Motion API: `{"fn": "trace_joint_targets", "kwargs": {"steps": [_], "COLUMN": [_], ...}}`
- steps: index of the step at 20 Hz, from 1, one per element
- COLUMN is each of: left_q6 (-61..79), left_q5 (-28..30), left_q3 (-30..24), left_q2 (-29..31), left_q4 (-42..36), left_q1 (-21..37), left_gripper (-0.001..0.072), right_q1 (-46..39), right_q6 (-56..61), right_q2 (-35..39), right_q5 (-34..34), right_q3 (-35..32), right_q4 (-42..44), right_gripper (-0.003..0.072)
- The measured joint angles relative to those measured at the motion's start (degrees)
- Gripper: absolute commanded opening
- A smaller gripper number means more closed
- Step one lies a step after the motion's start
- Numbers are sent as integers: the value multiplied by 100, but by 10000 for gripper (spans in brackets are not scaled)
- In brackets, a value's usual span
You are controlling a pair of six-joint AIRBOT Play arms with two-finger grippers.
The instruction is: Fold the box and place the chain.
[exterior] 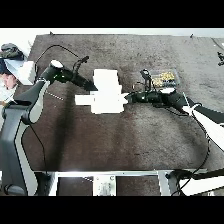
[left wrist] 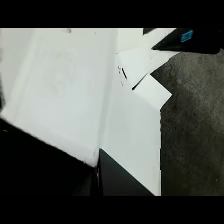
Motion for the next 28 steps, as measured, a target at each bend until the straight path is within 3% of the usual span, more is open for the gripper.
{"fn": "trace_joint_targets", "kwargs": {"steps": [1, 2, 14, 20, 28], "left_q6": [144, 293, 3047, 3950, 4955], "left_q5": [-22, -55, -372, -118, 708], "left_q3": [0, 0, 0, -111, -789], "left_q2": [0, 0, 55, 179, 214], "left_q4": [-4, -2, -46, -260, -599], "left_q1": [-4, -7, 2, 4, 31], "left_gripper": [11, 11, 6, 6, 6], "right_q1": [-7, -39, -1040, -1097, -1102], "right_q6": [-85, -179, -170, -146, -166], "right_q2": [24, 63, 597, 616, 413], "right_q5": [35, 94, 345, 352, -17], "right_q3": [0, -2, -2, -2, 94], "right_q4": [-44, -118, -306, -514, -942], "right_gripper": [211, 473, 468, 469, 469]}}
